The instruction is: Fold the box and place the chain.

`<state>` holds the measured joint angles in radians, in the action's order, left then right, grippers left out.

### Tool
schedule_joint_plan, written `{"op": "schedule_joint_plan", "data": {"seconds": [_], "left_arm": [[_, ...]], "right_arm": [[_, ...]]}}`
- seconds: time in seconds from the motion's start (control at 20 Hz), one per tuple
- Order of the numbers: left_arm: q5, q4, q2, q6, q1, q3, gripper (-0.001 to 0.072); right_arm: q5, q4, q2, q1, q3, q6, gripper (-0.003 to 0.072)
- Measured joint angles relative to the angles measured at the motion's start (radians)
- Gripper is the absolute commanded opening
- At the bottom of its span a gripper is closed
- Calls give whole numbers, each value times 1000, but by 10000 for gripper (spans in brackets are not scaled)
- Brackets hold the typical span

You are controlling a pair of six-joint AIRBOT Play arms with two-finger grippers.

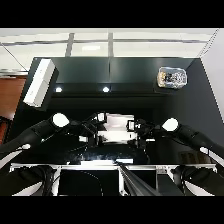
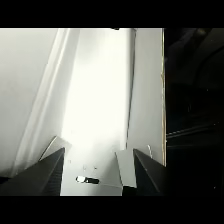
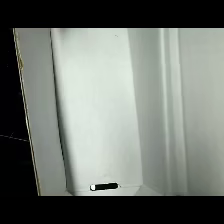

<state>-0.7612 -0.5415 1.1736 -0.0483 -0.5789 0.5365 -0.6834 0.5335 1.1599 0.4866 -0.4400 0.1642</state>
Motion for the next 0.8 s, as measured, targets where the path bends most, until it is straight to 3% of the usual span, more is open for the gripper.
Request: {"op": "schedule_joint_plan", "data": {"seconds": [0.05,0.15,0.2,0.25,0.3,0.45,0.6,0.8], "left_arm": [[-1,-6,0,0,-2,0,237],[-4,-21,0,0,-6,0,393],[-4,-29,0,0,-8,0,327],[-3,-35,0,-1,-9,2,87],[-6,-45,-2,-6,-8,5,26],[-40,-108,-36,-93,34,29,25],[-120,-214,-102,-287,174,54,25],[-277,-303,-164,-609,487,56,23]], "right_arm": [[0,0,0,0,0,0,413],[0,0,0,0,0,1,413],[0,0,0,0,0,1,413],[-1,0,0,0,0,1,413],[0,0,0,0,0,0,413],[0,-1,0,0,0,0,413],[0,-1,0,0,0,0,413],[0,-1,0,0,0,0,413]]}}
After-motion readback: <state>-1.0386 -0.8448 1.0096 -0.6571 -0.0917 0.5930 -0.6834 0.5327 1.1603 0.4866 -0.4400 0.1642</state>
